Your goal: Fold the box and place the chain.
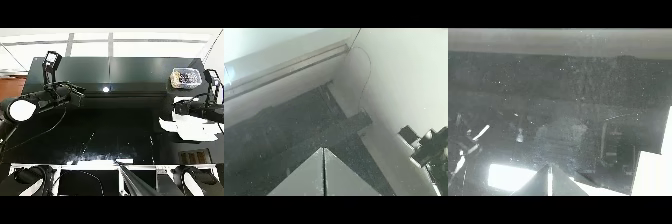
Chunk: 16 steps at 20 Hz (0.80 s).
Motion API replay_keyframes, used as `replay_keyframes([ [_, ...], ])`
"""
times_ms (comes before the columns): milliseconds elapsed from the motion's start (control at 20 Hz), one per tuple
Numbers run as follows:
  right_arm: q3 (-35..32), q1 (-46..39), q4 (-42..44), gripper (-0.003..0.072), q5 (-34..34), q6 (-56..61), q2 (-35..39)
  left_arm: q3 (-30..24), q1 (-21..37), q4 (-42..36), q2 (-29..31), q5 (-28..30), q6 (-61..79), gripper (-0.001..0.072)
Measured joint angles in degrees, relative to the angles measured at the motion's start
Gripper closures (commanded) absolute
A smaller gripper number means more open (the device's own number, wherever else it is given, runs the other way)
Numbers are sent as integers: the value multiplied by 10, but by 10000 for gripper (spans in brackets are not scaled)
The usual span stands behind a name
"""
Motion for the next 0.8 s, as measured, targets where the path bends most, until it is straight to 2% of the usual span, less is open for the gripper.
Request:
replay_keyframes([
  [800,0,0,1,650,-8,0,0,0,0,-1,0,0,0,683],
])
